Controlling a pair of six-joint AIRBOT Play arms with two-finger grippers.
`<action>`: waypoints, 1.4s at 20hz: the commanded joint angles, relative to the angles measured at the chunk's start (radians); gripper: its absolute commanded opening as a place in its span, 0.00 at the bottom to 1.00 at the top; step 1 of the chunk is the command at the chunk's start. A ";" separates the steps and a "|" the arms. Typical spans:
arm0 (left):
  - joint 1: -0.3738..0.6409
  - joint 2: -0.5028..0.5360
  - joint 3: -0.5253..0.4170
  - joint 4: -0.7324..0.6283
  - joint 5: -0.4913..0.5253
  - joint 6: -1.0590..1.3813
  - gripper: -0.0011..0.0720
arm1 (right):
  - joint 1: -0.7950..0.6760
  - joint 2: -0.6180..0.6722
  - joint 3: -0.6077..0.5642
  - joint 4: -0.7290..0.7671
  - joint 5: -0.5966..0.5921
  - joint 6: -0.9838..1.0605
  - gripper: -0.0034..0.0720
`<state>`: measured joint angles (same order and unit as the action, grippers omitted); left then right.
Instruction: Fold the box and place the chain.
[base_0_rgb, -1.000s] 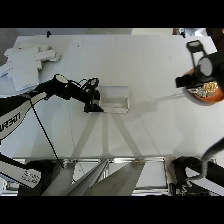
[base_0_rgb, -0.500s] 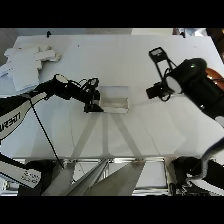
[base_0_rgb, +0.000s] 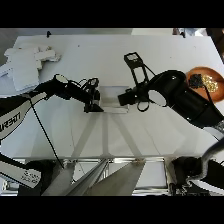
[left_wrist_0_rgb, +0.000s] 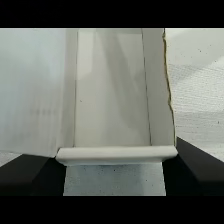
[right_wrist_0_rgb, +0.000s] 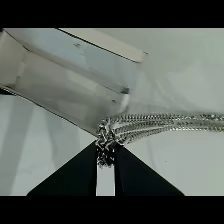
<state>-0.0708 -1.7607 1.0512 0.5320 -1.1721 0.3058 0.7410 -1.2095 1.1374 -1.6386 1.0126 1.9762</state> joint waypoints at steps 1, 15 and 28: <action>0.000 0.000 0.000 0.000 0.000 0.000 0.56 | 0.012 -0.023 0.001 0.137 -0.196 0.009 0.05; 0.000 0.000 0.000 0.000 0.000 0.000 0.56 | 0.012 -0.234 0.001 0.243 -0.254 -0.025 0.06; 0.000 0.000 0.000 0.000 0.000 0.000 0.56 | -0.075 -0.063 0.001 0.047 0.014 -0.183 0.44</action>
<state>-0.0708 -1.7607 1.0512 0.5320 -1.1717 0.3058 0.7128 -1.3266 1.1378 -1.4822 0.8875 1.8435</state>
